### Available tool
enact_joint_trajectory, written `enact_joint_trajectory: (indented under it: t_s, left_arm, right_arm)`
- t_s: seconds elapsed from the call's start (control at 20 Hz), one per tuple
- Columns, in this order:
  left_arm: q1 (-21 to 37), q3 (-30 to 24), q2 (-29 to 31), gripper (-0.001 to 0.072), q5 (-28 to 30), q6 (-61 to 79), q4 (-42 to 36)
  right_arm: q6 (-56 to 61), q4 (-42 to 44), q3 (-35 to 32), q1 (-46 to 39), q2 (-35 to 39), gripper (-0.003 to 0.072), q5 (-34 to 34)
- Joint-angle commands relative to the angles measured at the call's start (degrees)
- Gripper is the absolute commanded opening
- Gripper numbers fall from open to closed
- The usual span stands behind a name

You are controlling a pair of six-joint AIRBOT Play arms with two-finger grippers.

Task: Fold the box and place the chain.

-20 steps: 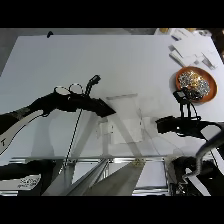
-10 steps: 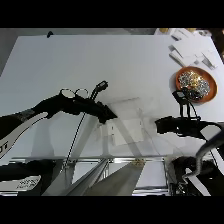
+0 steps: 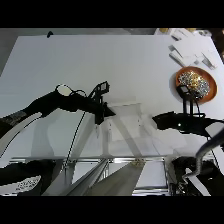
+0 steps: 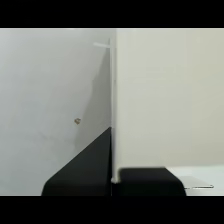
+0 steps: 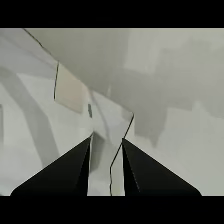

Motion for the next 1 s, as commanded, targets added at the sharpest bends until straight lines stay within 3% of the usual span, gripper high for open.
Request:
enact_joint_trajectory:
  t_s: [0.0,0.45,0.95]
  left_arm:
    - [-0.72,0.24,0.79,0.0004,-0.28,6.84,2.36]
    - [-4.98,0.22,-2.29,0.0003,8.63,12.63,3.58]
    - [-4.98,0.22,-5.73,0.0002,11.21,19.82,-7.04]
  right_arm:
    - [-0.46,-1.09,5.01,0.02,0.79,0.0230,0.52]
    - [-0.44,-2.38,5.77,0.02,1.57,0.0229,0.66]
    - [-0.46,-2.43,5.77,0.02,1.57,0.0229,0.50]
